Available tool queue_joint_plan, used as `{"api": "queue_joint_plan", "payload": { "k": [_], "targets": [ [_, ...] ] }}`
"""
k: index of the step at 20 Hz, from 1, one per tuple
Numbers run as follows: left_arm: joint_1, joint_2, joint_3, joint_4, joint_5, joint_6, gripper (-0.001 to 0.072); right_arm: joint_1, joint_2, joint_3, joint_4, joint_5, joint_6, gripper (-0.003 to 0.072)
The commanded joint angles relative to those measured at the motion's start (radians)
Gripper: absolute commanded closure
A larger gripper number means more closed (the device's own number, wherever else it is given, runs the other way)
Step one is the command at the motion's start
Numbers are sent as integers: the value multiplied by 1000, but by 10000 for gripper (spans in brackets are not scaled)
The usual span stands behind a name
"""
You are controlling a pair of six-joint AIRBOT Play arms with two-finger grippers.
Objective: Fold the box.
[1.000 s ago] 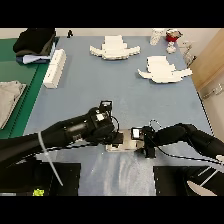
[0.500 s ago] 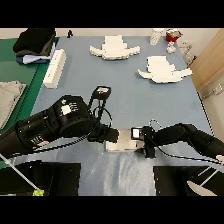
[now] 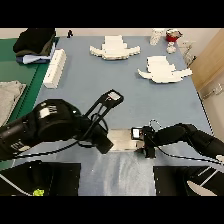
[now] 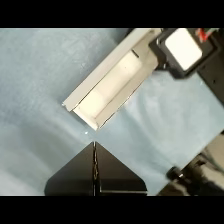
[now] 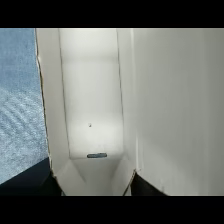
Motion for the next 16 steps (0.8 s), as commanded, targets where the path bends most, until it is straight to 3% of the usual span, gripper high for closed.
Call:
{"api": "queue_joint_plan", "payload": {
  "k": [1, 2, 3, 4, 5, 7, 11, 16],
  "targets": [
    [175, 139, -182, -212, 64, 560, 698, 0, 0, 0, 0, 0, 0, 190],
    [229, 171, -239, -253, 71, 721, 696, 0, 0, 0, 0, 0, 0, 190],
    [285, 195, -295, -299, 86, 859, 622, 0, 0, 0, 0, 0, 0, 190],
    [330, 207, -340, -337, 124, 965, 208, 0, 0, 0, 0, 0, 0, 190],
    [370, 208, -385, -373, 182, 1060, 16, 0, 0, 0, 0, 0, 0, 190],
    [416, 199, -450, -445, 271, 1188, 17, 0, 0, 0, 0, 0, 0, 190],
    [411, 140, -558, -608, 483, 1398, 17, 0, 0, 0, 0, 0, 0, 190],
    [407, 5, -591, -742, 537, 1601, 17, 0, 0, 0, 0, 0, 0, 190]
  ]
}}
